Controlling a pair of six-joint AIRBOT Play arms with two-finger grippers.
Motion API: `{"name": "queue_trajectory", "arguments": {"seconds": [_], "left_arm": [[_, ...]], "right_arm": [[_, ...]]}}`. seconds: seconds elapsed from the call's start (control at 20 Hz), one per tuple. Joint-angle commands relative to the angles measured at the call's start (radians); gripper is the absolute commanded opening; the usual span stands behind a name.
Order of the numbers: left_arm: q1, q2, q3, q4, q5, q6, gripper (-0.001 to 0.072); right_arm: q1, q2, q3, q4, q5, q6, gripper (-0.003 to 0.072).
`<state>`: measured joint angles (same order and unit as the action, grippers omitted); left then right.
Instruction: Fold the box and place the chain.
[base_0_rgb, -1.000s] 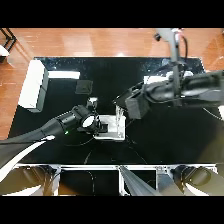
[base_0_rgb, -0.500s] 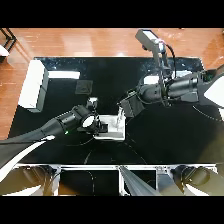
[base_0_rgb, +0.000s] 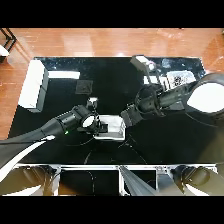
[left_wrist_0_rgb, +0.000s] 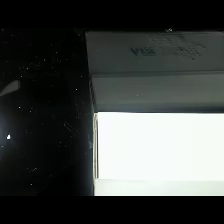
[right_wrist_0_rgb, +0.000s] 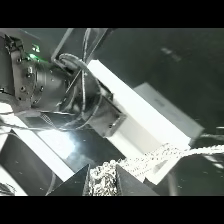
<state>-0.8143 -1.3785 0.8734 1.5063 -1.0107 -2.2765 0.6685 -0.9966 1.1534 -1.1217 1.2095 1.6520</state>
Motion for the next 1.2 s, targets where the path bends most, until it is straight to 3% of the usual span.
{"name": "queue_trajectory", "arguments": {"seconds": [0.0, 0.2, 0.7, 0.75, 0.8, 0.85, 1.0, 1.15], "left_arm": [[0.000, 0.000, 0.000, 0.001, 0.000, 0.002, 0.0027], [0.000, 0.000, 0.000, 0.000, -0.001, 0.002, 0.0027], [0.000, 0.000, 0.000, 0.000, -0.004, 0.002, 0.0027], [0.000, 0.000, 0.000, 0.000, -0.004, 0.002, 0.0027], [0.000, 0.000, 0.000, 0.001, -0.004, 0.002, 0.0027], [0.000, 0.000, 0.000, 0.001, -0.004, 0.002, 0.0027], [0.000, 0.000, 0.000, 0.004, -0.004, 0.002, 0.0027], [0.000, 0.000, 0.000, 0.004, -0.014, 0.003, 0.0027]], "right_arm": [[0.000, -0.010, -0.066, 0.100, -0.104, -0.015, 0.0020], [0.011, -0.076, -0.068, 0.156, -0.127, -0.049, 0.0020], [0.023, -0.180, -0.072, 0.103, -0.135, -0.043, 0.0022], [0.021, -0.180, -0.072, 0.089, -0.133, -0.028, 0.0120], [0.016, -0.179, -0.072, 0.080, -0.122, -0.023, 0.0408], [0.005, -0.174, -0.072, 0.069, -0.099, -0.021, 0.0551], [-0.079, -0.106, -0.072, 0.024, -0.013, -0.022, 0.0550], [-0.227, 0.012, -0.074, -0.211, 0.061, 0.041, 0.0549]]}}
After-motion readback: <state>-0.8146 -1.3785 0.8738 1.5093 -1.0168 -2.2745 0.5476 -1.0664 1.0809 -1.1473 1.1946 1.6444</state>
